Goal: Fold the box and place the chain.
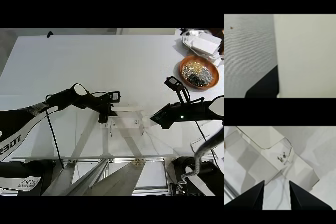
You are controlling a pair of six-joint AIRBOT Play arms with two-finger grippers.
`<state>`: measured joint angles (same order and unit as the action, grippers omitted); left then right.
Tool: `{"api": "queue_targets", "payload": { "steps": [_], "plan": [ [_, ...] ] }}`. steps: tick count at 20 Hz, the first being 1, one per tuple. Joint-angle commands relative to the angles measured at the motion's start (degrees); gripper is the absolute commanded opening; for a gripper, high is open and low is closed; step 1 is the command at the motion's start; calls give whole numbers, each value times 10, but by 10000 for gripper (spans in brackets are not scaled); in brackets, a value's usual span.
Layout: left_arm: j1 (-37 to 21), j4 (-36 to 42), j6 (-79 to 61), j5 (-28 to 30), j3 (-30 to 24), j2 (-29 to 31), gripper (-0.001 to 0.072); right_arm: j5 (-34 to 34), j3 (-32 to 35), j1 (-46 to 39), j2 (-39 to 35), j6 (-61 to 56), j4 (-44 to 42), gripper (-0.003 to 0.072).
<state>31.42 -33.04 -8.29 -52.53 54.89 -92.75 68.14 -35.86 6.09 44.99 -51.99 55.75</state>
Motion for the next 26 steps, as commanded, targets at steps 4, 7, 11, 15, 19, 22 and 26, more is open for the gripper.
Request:
{"api": "queue_targets", "payload": {
  "steps": [4,7,11,15,19,22,26],
  "plan": [
    [1,-13,8,0,5,0,6,0,0,0,0,0,0,338],
    [1,-13,8,0,5,0,6,1,0,0,0,0,0,338],
    [1,-13,8,0,5,0,11,3,0,0,0,0,0,338],
    [1,-13,9,-2,5,0,8,4,0,0,0,0,0,338],
    [1,-16,13,-5,8,1,4,4,0,0,0,0,0,338],
    [1,-31,19,-14,12,1,4,4,0,0,0,0,0,338],
    [1,-38,19,-13,12,1,5,4,0,0,0,0,0,338]
  ]
}}
